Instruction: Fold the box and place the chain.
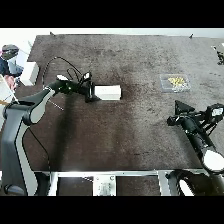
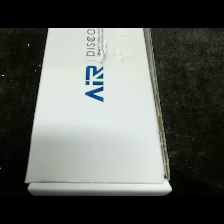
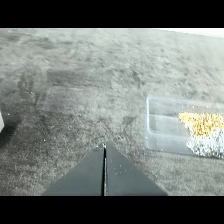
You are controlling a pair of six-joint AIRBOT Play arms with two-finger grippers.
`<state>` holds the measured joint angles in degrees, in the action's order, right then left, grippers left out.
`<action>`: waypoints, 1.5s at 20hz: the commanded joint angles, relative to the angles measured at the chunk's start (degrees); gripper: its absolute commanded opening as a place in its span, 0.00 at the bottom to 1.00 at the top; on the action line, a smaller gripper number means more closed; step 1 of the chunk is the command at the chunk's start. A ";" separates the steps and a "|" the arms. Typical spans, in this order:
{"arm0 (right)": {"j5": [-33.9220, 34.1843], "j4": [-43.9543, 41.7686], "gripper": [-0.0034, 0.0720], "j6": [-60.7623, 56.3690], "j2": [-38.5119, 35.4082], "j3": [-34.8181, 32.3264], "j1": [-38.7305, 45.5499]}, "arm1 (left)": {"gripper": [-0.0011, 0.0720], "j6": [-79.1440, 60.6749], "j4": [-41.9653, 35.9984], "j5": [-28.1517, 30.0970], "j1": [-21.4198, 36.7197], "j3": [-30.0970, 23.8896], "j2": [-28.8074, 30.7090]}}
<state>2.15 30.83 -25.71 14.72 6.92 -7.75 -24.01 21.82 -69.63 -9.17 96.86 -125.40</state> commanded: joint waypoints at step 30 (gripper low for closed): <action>3.28 0.00 0.06 -0.02 -1.86 -1.92 -0.04 | 0.02 56.35 19.76 24.09 48.59 -36.30 58.99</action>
<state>5.39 30.85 -25.74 12.91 5.02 -7.75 30.35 38.28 -44.93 31.79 71.05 -70.35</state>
